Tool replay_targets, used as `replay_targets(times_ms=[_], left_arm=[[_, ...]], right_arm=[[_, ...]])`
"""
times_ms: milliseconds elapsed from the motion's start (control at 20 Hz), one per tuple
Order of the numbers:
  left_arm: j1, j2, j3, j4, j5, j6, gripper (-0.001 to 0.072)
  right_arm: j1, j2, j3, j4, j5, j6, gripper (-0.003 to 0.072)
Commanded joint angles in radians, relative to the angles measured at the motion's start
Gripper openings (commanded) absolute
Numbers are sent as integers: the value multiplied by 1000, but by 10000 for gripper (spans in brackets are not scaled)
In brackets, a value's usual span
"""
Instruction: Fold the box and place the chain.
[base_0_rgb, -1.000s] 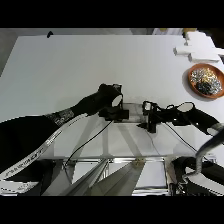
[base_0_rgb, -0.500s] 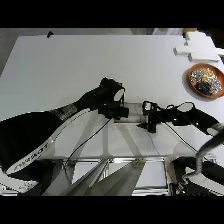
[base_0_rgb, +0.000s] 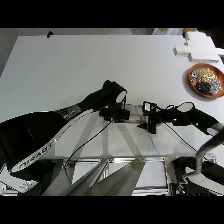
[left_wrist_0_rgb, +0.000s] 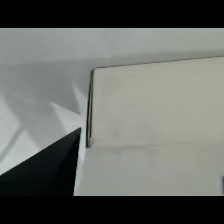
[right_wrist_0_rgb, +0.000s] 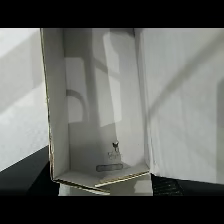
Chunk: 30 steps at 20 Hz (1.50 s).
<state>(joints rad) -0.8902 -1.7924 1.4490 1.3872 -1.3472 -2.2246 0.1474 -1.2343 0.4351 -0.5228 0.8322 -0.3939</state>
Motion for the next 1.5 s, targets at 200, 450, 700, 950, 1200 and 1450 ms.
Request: replay_targets(times_ms=[200, 450, 700, 950, 1200, 1450], left_arm=[[81, 143, 0, -11, -101, 157, 467], [180, 313, -5, -11, -196, 452, 506], [275, 467, -211, -164, -33, 1447, 596], [337, 455, -586, -526, 428, 2314, 645], [337, 343, -644, -780, 557, 2491, 696], [337, 299, -644, -820, 573, 2490, 700]], right_arm=[[0, 0, 0, 0, 2, 0, 316], [0, 0, 0, 0, 2, 0, 316], [0, 0, 0, 0, 2, 0, 316], [0, 0, 0, 0, 2, 0, 316], [0, 0, 0, 0, 2, 0, 316], [0, 0, 0, 0, 2, 0, 316]])
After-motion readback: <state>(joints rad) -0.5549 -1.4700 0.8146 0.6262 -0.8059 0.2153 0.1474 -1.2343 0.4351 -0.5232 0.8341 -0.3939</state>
